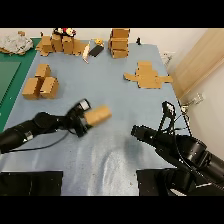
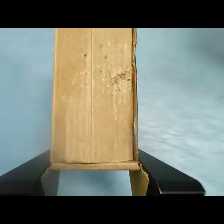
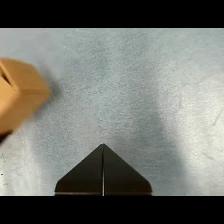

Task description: Fold the box.

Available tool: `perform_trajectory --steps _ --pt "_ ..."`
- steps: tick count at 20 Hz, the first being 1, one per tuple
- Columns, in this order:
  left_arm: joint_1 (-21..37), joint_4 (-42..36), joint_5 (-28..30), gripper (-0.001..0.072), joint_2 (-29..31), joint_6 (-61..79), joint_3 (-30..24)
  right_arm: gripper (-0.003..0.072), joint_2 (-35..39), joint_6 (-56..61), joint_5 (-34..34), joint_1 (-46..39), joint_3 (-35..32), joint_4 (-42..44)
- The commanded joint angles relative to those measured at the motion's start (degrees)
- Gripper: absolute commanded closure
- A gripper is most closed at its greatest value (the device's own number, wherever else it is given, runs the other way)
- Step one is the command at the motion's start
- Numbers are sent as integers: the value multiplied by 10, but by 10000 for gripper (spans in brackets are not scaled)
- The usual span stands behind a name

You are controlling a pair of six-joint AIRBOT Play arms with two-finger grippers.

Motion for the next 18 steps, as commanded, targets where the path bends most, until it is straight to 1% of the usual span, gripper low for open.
perform_trajectory --steps 1,3,5,6,8,10,13,15,18 --pt "129 137 -34 360 34 -156 1 681 -1 1 0 0 0 0" --pt "222 246 -104 360 44 -233 1 681 -1 1 0 0 0 0" --pt "308 314 -165 360 49 -296 1 681 -1 1 0 0 0 0" --pt "347 325 -185 359 52 -315 1 681 -1 0 0 0 0 0" --pt "401 325 -197 360 53 -319 1 681 -1 0 0 0 0 -4" --pt "425 324 -184 359 51 -319 1 681 -1 0 1 0 0 -5" --pt "424 313 -146 359 34 -328 1 681 -1 1 14 0 0 -5" --pt "415 305 -123 359 2 -333 11 681 -1 1 26 0 0 -5" --pt "401 303 -85 359 -60 -359 50 681 -1 1 33 0 0 -4"
